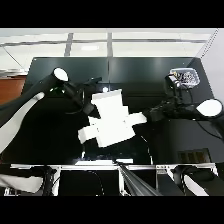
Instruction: Fold the box and place the chain.
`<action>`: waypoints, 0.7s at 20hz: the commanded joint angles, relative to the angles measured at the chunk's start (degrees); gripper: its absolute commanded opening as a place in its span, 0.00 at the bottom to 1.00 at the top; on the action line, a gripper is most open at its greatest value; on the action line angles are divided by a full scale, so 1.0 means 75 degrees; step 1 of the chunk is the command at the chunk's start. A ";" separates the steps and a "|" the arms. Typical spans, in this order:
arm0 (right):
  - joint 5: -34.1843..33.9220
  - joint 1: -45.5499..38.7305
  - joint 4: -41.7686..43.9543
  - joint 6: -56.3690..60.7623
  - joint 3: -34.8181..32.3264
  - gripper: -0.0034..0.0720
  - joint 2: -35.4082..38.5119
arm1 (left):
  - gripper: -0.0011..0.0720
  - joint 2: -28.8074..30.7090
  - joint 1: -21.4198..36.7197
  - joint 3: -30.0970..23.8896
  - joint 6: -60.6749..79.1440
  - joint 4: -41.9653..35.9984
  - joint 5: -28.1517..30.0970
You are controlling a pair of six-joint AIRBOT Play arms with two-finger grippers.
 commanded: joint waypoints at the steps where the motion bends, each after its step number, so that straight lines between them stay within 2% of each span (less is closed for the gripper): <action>1: 0.0810 -0.0233 -0.1026 -0.1148 0.0300 0.96 0.0536 | 0.05 0.1967 -0.0449 -0.2098 0.2442 -0.0466 0.3249; 2: 0.0691 -0.0175 -0.1084 -0.1376 0.0256 0.96 0.0516 | 0.05 0.2273 -0.0615 -0.2486 0.2999 -0.0463 0.4030; 3: 0.0519 -0.0119 -0.1256 -0.1440 0.0204 0.96 0.0513 | 0.05 0.2352 -0.0740 -0.2629 0.3407 -0.0428 0.4293; 8: 0.0361 0.0239 -0.1396 -0.1440 0.0064 0.96 0.0487 | 0.05 0.1891 -0.1457 -0.2471 0.5418 0.0525 0.4465; 10: -0.0055 0.0551 -0.1393 -0.1443 -0.0254 0.96 0.0484 | 0.05 0.1772 -0.1644 -0.2468 0.5205 0.0947 0.4919; 14: -0.1300 0.1489 -0.1413 -0.1626 -0.1116 1.00 0.0460 | 0.05 0.1454 -0.1655 -0.2465 0.5056 0.0956 0.5298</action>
